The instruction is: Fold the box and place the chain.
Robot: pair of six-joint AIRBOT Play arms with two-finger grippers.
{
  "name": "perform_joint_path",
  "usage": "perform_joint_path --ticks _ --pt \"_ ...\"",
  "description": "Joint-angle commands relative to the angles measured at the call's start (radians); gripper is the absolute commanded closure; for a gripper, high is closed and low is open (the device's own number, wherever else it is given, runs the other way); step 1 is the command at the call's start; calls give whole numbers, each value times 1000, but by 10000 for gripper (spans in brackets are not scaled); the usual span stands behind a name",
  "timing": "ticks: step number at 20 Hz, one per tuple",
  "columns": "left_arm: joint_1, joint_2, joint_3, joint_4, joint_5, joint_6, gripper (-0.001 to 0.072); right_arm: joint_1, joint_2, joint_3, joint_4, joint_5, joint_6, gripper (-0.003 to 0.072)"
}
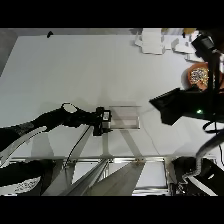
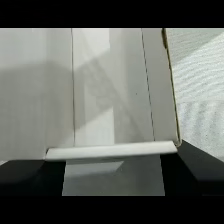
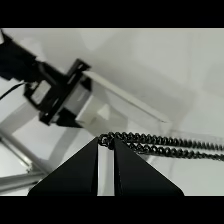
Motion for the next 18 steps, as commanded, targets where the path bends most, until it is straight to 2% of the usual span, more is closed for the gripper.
perform_joint_path --ticks 1,5,12,18 --pt "-1 1 0 0 0 0 499 186 -5 -85 -20 -166 61 677" --pt "-1 1 0 0 0 0 499 286 -60 -171 -20 -303 90 677" --pt "-1 1 0 0 0 -3 499 288 -143 -286 -24 -395 90 676" --pt "-1 1 0 0 0 -4 499 288 -285 -347 -24 -486 89 676"
